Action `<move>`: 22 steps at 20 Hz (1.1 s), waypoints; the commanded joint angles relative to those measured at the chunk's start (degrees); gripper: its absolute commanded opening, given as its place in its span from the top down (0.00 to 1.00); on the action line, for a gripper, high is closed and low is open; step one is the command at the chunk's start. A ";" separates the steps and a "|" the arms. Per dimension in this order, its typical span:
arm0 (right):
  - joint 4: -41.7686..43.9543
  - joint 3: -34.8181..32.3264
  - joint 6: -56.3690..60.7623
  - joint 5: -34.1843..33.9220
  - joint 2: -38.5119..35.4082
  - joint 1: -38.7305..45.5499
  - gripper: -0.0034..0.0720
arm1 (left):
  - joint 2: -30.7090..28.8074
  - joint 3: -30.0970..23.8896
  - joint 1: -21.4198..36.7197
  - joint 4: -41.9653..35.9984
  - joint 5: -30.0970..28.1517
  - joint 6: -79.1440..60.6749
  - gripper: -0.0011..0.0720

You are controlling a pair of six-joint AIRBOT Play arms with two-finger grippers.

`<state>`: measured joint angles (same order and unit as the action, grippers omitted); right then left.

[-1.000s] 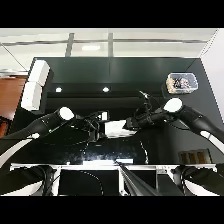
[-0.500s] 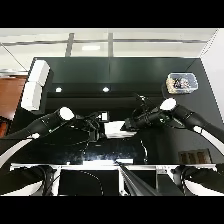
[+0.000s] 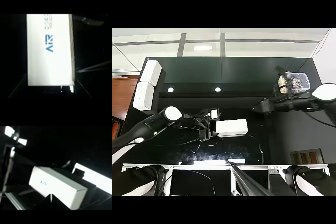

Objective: Fold the box and place the chain.

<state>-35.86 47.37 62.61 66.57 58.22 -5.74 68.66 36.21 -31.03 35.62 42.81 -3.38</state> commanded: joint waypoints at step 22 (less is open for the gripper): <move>-6.47 0.81 0.50 0.04 -5.68 11.32 0.94 | 13.29 18.56 -9.97 6.03 5.62 18.84 0.02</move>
<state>-42.28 48.12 63.24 67.35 52.56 5.54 81.71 54.63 -40.95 40.77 48.47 15.11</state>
